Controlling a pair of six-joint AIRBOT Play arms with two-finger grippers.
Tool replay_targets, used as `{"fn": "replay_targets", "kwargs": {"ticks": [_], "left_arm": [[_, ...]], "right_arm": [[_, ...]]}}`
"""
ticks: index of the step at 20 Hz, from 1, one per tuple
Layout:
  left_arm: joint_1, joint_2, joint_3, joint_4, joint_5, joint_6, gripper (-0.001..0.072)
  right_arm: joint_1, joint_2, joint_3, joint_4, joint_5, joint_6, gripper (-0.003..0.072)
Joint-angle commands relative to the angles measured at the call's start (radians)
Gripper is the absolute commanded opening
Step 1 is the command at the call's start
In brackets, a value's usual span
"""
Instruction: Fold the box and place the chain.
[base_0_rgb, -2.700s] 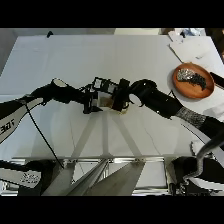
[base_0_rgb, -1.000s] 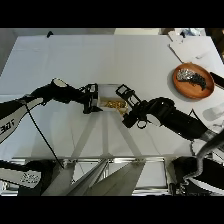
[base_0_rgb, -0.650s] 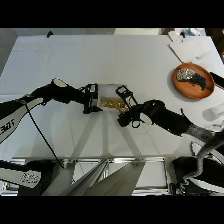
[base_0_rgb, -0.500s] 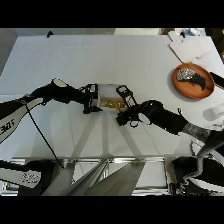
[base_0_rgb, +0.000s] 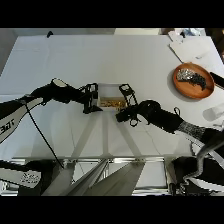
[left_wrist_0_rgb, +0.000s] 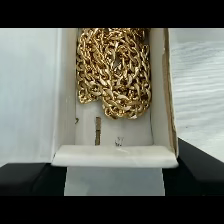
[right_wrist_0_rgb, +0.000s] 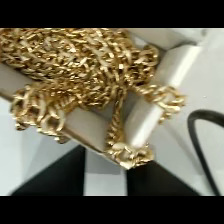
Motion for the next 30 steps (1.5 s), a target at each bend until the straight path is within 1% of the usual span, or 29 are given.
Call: {"fn": "replay_targets", "kwargs": {"ticks": [1,3,4,6,10,16,19,24,27,28,29,30], "left_arm": [[0.0,0.0,0.0,0.002,-0.002,0.002,0.0214],[0.0,0.0,0.0,0.002,-0.002,0.002,0.0214],[0.0,0.0,0.0,0.002,-0.002,0.002,0.0214],[0.0,0.0,0.0,0.002,-0.002,0.002,0.0214],[0.0,0.0,0.0,0.002,-0.002,0.002,0.0214],[0.0,0.0,0.0,0.002,-0.002,0.002,0.0214],[0.0,0.0,0.0,0.002,-0.002,0.002,0.0214],[0.0,0.0,0.0,0.002,-0.002,0.002,0.0214],[0.0,0.0,0.0,0.002,-0.002,0.002,0.0214],[0.0,0.0,0.0,0.002,-0.002,0.002,0.0214],[0.0,0.0,0.0,0.002,-0.002,0.002,0.0214],[0.0,0.0,0.0,0.002,-0.002,0.002,0.0214]], "right_arm": [[0.001,-0.002,0.0,-0.019,-0.005,0.025,0.0097],[0.001,-0.001,0.0,-0.019,0.0,0.025,0.0016],[0.001,0.0,0.0,-0.019,0.008,0.024,0.0013],[0.001,0.01,0.0,-0.022,0.034,0.024,0.0013],[0.024,0.065,0.0,-0.087,0.074,0.024,0.0012],[0.075,0.171,0.0,-0.098,0.07,0.024,0.0012],[0.078,0.21,0.002,-0.118,0.053,0.025,0.0012],[0.072,0.212,0.071,-0.26,0.058,0.026,0.0012],[0.016,0.189,0.09,-0.275,0.064,0.033,0.0014],[0.005,0.188,0.09,-0.27,0.084,0.032,0.0085],[0.002,0.191,0.09,-0.27,0.109,0.027,0.0341],[0.002,0.195,0.09,-0.269,0.134,0.021,0.0451]]}}
